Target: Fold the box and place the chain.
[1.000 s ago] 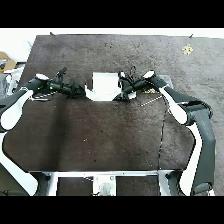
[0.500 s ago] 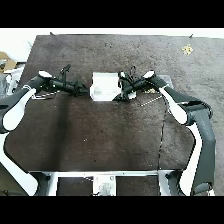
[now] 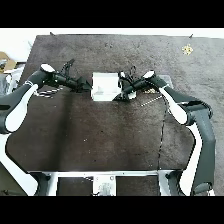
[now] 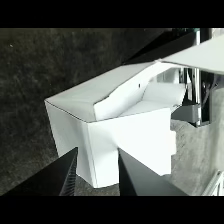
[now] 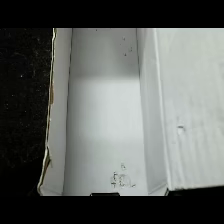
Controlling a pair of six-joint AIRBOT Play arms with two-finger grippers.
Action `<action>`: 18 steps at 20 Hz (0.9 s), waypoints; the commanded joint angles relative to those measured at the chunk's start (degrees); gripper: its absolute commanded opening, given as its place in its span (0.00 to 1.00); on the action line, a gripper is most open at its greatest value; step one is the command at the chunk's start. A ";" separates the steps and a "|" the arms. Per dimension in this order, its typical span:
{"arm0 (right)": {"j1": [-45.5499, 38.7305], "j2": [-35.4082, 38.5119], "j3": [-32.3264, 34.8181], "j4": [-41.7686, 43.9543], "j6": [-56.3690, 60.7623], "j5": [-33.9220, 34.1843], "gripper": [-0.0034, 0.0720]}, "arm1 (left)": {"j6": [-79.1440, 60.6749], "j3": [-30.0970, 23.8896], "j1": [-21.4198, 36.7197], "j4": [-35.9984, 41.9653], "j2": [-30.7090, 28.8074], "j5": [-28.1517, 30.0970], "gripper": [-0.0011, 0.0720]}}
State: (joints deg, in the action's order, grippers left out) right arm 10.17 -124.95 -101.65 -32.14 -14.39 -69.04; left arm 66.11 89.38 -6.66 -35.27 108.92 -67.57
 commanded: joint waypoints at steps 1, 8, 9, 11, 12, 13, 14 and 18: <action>0.02 0.00 -0.02 0.02 0.02 0.00 0.62 | 3.10 1.33 -1.01 -2.99 -0.04 -0.94 0.39; 0.02 0.00 -0.02 0.02 0.02 0.00 0.62 | 9.18 3.02 -4.04 -9.44 -0.02 -0.55 0.39; 0.02 0.00 -0.02 0.02 0.02 0.00 0.62 | 10.60 4.07 -4.48 -11.37 -0.04 -0.48 0.39; 0.02 0.00 -0.02 0.02 0.02 0.00 0.62 | 13.99 6.36 -5.81 -15.74 -0.02 -0.39 0.39; 0.02 -0.02 -0.02 0.02 0.02 0.00 0.62 | 16.09 7.32 -6.54 -18.01 -0.02 -0.15 0.39; 0.02 -0.02 -0.02 0.02 0.02 0.00 0.62 | 17.97 8.02 -7.21 -19.91 -0.02 0.22 0.39; 0.02 -0.02 -0.02 0.02 0.02 -0.02 0.62 | 19.82 8.57 -7.91 -21.46 -0.02 0.76 0.39; 0.02 0.00 -0.02 0.02 0.02 -0.02 0.62 | 25.44 9.38 -9.99 -25.33 0.09 2.03 0.40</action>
State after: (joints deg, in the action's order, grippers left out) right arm 10.17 -124.95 -101.65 -32.14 -14.39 -69.04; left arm 86.63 97.80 -15.18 -56.49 108.95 -66.85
